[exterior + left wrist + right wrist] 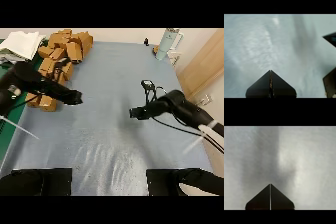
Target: Fold the box.
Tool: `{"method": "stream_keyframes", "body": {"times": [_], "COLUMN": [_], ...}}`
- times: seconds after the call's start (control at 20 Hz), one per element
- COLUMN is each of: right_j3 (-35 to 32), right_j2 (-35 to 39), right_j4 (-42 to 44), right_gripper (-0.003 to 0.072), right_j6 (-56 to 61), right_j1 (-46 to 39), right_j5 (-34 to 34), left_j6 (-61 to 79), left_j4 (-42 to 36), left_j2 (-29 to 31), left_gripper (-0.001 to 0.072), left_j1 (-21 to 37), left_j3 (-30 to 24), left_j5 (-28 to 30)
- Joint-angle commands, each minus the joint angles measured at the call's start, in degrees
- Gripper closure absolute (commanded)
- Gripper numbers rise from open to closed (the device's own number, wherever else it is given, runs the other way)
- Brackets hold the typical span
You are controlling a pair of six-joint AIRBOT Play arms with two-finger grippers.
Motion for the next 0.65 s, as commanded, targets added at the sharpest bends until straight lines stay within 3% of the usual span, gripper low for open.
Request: {"method": "stream_keyframes", "body": {"times": [0.0,0.2,0.6], "right_j3": [10.8,13.94,13.94], "right_j2": [-10.16,-13.57,-13.57], "right_j4": [9.6,9.73,9.55], "right_gripper": [0.0679,0.0679,0.0679], "right_j6": [-8.44,-9.86,-9.86], "right_j1": [-2.97,-1.6,-1.62], "right_j5": [-1.55,-2.25,-2.23], "left_j6": [-3.26,-3.39,-3.37], "left_j4": [-1.44,-2.16,-2.14], "left_j2": [-6.88,-12.2,-13.03], "left_gripper": [0.0697,0.0697,0.0696], "left_j1": [-11.39,-14.8,-14.82], "left_j3": [1.46,1.97,1.97], "left_j5": [6.49,8.74,8.79]}}
